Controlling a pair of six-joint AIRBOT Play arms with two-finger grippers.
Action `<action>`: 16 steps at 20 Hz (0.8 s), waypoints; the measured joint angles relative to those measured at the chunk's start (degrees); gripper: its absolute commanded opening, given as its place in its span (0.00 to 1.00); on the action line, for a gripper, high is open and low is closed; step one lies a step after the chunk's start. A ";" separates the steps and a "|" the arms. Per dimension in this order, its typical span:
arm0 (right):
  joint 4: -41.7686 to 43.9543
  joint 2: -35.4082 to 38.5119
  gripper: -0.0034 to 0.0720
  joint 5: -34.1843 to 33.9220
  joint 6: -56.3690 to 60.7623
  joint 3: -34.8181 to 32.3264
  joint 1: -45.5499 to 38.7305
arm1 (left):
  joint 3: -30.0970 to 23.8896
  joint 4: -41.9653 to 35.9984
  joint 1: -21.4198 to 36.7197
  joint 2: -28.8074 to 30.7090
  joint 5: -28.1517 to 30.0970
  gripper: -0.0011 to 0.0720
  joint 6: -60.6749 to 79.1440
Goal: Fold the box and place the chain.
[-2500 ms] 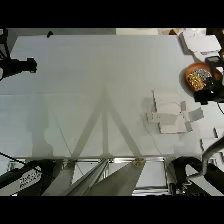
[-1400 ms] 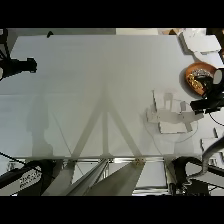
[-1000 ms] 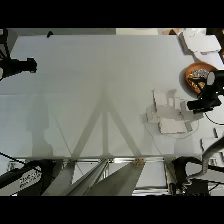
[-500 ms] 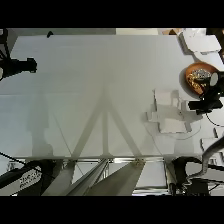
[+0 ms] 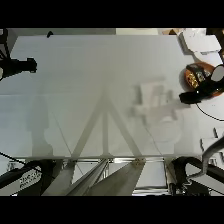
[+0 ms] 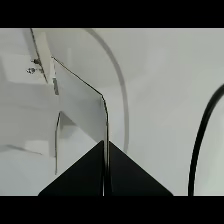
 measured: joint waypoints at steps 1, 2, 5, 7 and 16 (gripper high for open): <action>3.30 1.09 0.06 -1.16 -1.70 0.00 0.35 | 0.00 0.02 0.00 0.02 -0.02 0.97 -0.02; 6.14 1.92 0.06 -2.23 -2.95 -0.02 0.59 | 0.00 0.00 0.00 0.02 0.00 0.97 0.00; 14.95 3.34 0.06 -4.66 -7.32 -0.85 1.05 | 0.00 0.00 0.00 0.00 -0.02 0.97 0.00; 21.99 3.76 0.06 -5.68 -11.87 -2.43 1.22 | 0.00 0.00 0.00 0.00 0.00 0.97 0.00; 38.10 3.96 0.06 -22.97 -26.58 -14.88 13.14 | 0.00 0.00 0.00 0.02 -0.02 0.97 0.00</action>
